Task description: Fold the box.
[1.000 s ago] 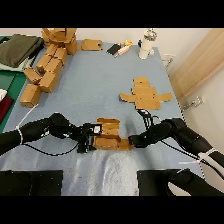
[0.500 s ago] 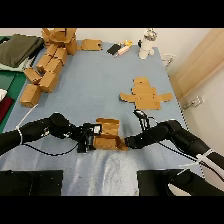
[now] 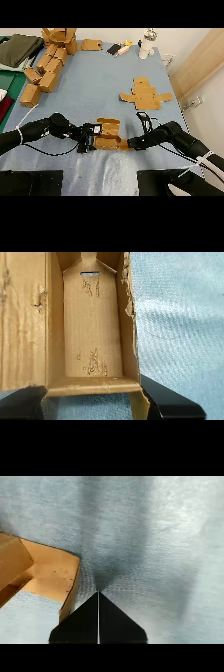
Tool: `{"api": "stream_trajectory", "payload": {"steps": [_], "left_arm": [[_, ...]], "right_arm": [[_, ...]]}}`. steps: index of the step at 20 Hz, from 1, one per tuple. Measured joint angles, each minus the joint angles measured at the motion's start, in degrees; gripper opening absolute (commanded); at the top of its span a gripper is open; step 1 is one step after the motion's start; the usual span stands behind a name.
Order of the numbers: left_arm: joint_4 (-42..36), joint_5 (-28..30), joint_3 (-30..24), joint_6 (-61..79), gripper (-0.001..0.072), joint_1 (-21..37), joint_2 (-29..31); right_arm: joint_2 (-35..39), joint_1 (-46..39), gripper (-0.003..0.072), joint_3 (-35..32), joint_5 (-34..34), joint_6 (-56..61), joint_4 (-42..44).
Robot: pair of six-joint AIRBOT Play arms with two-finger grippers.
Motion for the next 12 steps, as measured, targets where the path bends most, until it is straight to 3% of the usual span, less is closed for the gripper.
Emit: {"api": "stream_trajectory", "payload": {"steps": [8, 12], "left_arm": [[-0.02, 0.11, 0.00, 0.00, 0.0531, 0.00, -0.02], [-0.02, -0.02, 0.00, 0.00, 0.0531, 0.00, -0.02]], "right_arm": [[1.36, 0.02, 0.0002, -0.35, 2.78, -5.70, 10.73], [4.57, 0.00, 0.0003, 0.28, 1.86, -6.25, 11.65]]}}
